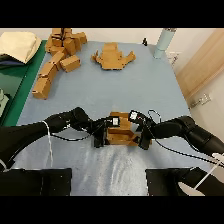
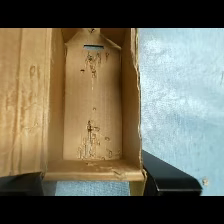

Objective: Fold the box.

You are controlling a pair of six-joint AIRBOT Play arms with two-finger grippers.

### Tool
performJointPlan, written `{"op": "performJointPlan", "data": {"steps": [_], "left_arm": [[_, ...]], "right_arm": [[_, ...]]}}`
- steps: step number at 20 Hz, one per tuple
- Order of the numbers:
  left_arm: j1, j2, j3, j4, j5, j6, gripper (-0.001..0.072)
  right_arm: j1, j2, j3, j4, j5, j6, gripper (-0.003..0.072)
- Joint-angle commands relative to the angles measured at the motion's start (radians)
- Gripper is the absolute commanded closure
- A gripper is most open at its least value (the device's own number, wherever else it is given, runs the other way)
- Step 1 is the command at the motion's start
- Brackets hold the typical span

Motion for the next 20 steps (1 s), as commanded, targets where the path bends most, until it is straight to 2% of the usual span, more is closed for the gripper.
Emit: {"op": "performJointPlan", "data": {"steps": [1,4,8,10,15,18,19,20], "left_arm": [[0.000,0.000,0.001,0.003,0.053,-0.055,0.0288],[0.000,-0.001,0.001,0.003,0.085,-0.055,0.0288],[-0.002,-0.013,0.001,0.003,0.079,-0.056,0.0288],[-0.002,-0.013,0.001,0.006,0.078,-0.055,0.0287],[-0.002,-0.013,0.001,0.008,0.048,-0.055,0.0287],[-0.002,-0.013,0.001,0.011,0.042,-0.055,0.0287],[-0.002,-0.013,0.001,0.011,0.042,-0.055,0.0287],[-0.002,-0.013,0.001,0.011,0.042,-0.055,0.0287]], "right_arm": [[0.000,0.006,0.001,-0.032,-0.001,-0.001,0.0130],[0.000,0.031,0.001,-0.070,-0.003,-0.001,0.0131],[0.001,0.013,0.000,-0.069,0.005,-0.043,0.0133],[0.002,0.001,0.000,-0.066,0.018,-0.106,0.0181],[0.002,-0.037,0.001,-0.066,0.153,-0.126,0.0181],[0.004,-0.067,0.000,-0.065,0.174,-0.129,0.0187],[0.007,-0.071,0.001,-0.055,0.174,-0.149,0.0236],[0.011,-0.071,0.001,-0.040,0.174,-0.178,0.0361]]}}
